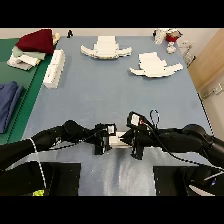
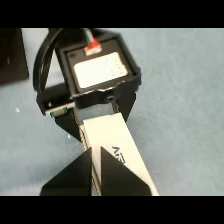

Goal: Fold the box.

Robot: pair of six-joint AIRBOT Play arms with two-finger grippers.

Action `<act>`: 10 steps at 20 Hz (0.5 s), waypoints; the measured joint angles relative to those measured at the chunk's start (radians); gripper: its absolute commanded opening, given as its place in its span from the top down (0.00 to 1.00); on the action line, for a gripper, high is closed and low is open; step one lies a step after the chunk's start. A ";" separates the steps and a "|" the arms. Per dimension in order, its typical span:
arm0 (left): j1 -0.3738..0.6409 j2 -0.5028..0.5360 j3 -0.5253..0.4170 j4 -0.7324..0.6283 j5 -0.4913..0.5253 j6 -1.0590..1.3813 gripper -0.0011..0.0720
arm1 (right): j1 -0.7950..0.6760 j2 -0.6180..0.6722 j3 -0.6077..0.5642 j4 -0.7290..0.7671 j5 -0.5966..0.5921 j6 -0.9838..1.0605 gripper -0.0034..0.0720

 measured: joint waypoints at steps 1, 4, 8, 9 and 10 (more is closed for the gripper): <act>0.000 0.000 0.000 0.000 0.000 0.000 0.28 | 0.004 0.016 -0.036 0.042 0.053 0.023 0.93; 0.000 0.000 0.000 0.000 0.000 0.000 0.28 | 0.038 0.047 -0.137 0.121 0.179 0.088 0.93; 0.000 0.000 0.000 0.000 0.000 0.000 0.28 | 0.071 0.047 -0.208 0.159 0.274 0.136 0.93; 0.000 0.000 0.000 0.000 0.000 0.000 0.28 | 0.073 0.039 -0.219 0.162 0.287 0.143 0.93; 0.000 0.000 0.000 0.000 0.000 -0.001 0.28 | 0.077 0.027 -0.228 0.167 0.298 0.151 0.93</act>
